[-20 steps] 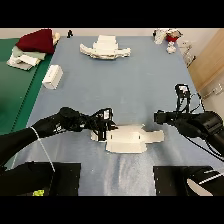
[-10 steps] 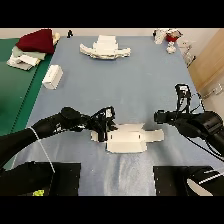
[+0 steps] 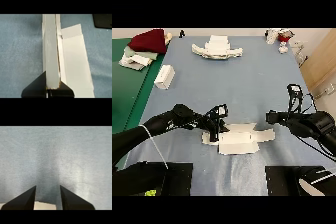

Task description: Fold the box.

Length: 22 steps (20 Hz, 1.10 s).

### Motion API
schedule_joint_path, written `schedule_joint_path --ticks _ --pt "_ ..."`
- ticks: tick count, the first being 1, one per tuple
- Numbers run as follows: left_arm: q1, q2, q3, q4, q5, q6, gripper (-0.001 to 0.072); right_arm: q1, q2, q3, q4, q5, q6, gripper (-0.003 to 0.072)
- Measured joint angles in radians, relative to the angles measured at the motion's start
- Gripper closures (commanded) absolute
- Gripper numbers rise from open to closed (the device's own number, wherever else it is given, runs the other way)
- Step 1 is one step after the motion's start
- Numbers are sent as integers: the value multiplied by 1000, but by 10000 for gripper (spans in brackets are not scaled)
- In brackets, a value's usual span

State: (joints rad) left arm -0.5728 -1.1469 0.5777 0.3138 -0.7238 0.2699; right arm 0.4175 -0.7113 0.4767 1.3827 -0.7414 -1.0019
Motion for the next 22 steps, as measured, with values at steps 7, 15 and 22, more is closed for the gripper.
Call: schedule_joint_path --ticks 7,15,22 --pt "1 0 19 3 -39 -29 696 0 0 0 1 -1 0 217" --pt "1 -11 19 3 -46 -35 696 0 0 0 8 -1 0 217" --pt "1 -29 15 3 -67 -36 696 0 0 0 24 -2 0 243"
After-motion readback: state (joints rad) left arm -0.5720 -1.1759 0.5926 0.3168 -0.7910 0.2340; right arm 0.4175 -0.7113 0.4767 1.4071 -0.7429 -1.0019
